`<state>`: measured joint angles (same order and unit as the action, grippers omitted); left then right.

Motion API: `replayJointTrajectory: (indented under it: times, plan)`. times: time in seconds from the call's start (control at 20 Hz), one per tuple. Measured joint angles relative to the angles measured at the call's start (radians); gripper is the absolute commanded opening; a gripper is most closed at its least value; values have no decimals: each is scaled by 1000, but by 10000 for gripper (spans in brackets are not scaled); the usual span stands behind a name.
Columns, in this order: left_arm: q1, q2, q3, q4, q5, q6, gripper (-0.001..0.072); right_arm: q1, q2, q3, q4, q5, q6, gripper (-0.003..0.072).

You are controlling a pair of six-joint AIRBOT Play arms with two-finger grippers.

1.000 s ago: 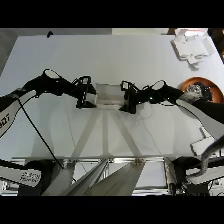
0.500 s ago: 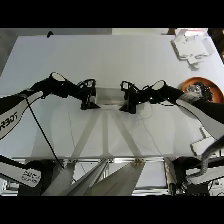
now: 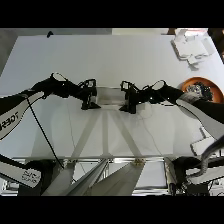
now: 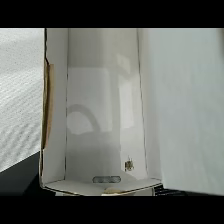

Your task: Fold the box and place the chain.

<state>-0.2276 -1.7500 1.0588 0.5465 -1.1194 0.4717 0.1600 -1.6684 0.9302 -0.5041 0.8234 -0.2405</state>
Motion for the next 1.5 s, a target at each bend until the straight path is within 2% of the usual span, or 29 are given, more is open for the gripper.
replayJointTrajectory:
  times: [0.5, 0.6, 0.65, 0.95, 1.3, 1.35, 1.5]
  plan:
    - [0, 0, 0, 0, -2, 0, 318, 0, 0, 0, 5, 2, 0, 517]
    - [0, 0, 0, 0, -2, -1, 318, 0, 0, 0, 7, 5, 1, 659]
    - [-2, -1, -1, 0, -8, -3, 318, 0, 0, 0, 3, 7, 2, 670]
    - [-1, -1, -1, 0, -8, 0, 318, 0, 34, 0, -210, 1, 27, 650]
    - [-1, -1, -1, -2, 0, -3, 318, -1, 159, 0, -418, -3, 119, 638]
    - [-1, -1, -1, -2, 0, -3, 318, 0, 179, -1, -441, -2, 142, 624]
    - [-1, -1, -1, -4, 1, -3, 318, -1, 237, -1, -494, -3, 198, 391]
